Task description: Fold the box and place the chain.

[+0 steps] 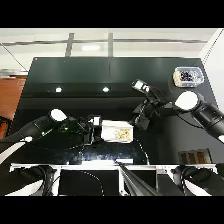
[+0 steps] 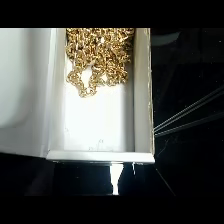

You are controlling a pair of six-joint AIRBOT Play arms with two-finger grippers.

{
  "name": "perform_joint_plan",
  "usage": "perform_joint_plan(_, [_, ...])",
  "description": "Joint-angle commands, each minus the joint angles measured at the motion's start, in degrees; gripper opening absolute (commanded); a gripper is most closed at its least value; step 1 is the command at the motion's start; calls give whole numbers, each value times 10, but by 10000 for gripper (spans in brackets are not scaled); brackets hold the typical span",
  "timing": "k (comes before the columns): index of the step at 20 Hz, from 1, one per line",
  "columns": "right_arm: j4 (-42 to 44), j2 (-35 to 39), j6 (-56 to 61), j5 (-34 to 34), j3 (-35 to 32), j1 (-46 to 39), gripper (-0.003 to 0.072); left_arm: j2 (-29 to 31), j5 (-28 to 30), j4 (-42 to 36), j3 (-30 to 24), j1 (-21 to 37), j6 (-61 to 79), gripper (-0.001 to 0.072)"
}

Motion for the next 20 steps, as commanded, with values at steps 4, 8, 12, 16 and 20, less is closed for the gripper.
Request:
perform_joint_plan(4, [3,0,-35,51,-1,44,714,0,0,0,0,0,0,477])
perform_joint_plan(8, [-9,0,-35,46,-23,44,712,0,0,0,0,0,0,477])
perform_joint_plan(12, [-9,0,-36,14,-33,45,703,0,0,0,0,0,0,477])
perform_joint_plan(16, [-7,0,-42,18,-33,53,537,0,0,0,0,0,0,477])
perform_joint_plan(20, [-12,0,-41,16,-33,71,316,0,0,0,0,0,0,477])
